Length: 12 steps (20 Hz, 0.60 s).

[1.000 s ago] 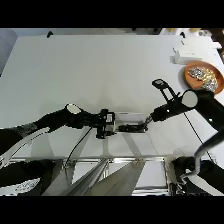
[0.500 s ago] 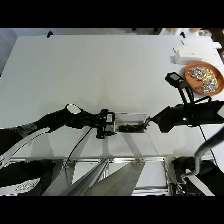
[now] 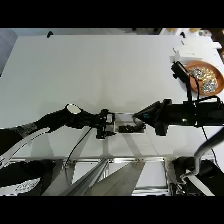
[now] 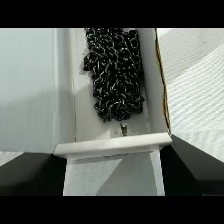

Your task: Fold the box and place the chain.

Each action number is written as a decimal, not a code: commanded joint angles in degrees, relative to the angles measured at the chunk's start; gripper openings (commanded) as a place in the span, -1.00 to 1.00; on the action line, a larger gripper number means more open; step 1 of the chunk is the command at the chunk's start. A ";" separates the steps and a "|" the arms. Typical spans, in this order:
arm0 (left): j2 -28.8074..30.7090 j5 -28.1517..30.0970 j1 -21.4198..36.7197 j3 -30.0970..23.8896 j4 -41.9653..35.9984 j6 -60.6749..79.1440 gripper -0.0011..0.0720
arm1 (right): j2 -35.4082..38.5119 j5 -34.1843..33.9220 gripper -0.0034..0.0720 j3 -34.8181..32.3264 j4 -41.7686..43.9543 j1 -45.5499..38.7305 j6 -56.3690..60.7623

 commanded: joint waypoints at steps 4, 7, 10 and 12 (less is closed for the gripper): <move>0.02 0.02 -0.04 0.02 0.00 0.02 -0.40 | -6.19 -7.93 -0.87 0.02 -11.63 9.92 2.78; 0.02 0.00 -0.04 0.02 0.00 0.02 -0.40 | -11.72 -7.89 -0.87 0.02 -13.57 11.63 3.67; 0.02 0.00 -0.04 0.02 0.00 0.02 -0.40 | -16.57 -6.75 -0.78 0.02 -13.73 12.15 4.09; 0.02 0.00 -0.04 0.02 0.00 0.02 -0.40 | -17.55 -6.51 -0.54 0.02 -14.25 12.15 4.24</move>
